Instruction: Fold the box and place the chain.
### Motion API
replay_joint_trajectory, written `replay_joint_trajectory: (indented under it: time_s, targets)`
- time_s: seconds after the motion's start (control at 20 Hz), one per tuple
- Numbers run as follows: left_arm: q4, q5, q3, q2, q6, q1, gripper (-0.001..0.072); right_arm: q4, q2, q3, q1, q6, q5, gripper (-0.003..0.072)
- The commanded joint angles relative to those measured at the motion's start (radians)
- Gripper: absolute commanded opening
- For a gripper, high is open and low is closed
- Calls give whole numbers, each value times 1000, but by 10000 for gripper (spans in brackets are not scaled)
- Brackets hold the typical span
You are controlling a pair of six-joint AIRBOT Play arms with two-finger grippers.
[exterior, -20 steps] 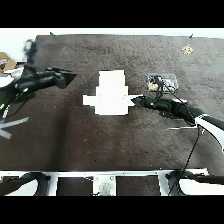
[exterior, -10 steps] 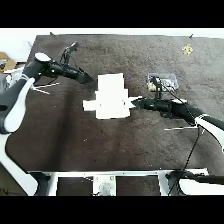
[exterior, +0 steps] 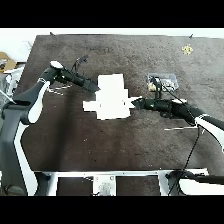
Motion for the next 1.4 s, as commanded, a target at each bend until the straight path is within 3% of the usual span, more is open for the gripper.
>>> replay_joint_trajectory:
  time_s: [0.0,0.35,0.4,0.45,0.55,0.65,0.7,0.75,0.8,0.85,0.9,0.95,1.2,1.35]
  targets:
    - [-31,-32,7,-29,-8,-35,431,0,0,0,0,1,0,-6]
    - [-29,-33,6,-58,-48,-72,413,0,0,0,0,1,-3,-6]
    - [-30,-27,6,-58,-49,-72,350,0,0,0,0,1,-5,-6]
    - [-29,-27,6,-58,-49,-71,345,0,0,0,0,1,-5,-6]
    - [-29,-27,6,-58,-50,-71,190,0,0,0,0,1,-5,-6]
    - [-29,-27,6,-58,-49,-71,163,0,0,0,0,1,-8,-6]
    - [-29,-28,6,-58,-49,-71,57,0,0,0,0,1,-8,-5]
    - [-29,-32,6,-58,-42,-71,10,0,0,0,-1,1,-13,-5]
    - [-29,-43,6,-58,-19,-71,9,1,0,0,-1,1,-19,-5]
    - [-29,-53,7,-58,1,-71,9,1,5,0,-3,0,-19,79]
    - [-29,-56,7,-56,16,-71,8,1,16,0,-13,0,-14,290]
    - [-29,-55,8,-54,40,-71,8,1,32,1,-27,-1,-6,327]
    - [71,-32,132,-50,175,-71,8,0,146,2,-161,-4,5,329]
    - [93,52,145,-22,352,-71,8,-1,161,2,-227,-30,65,330]
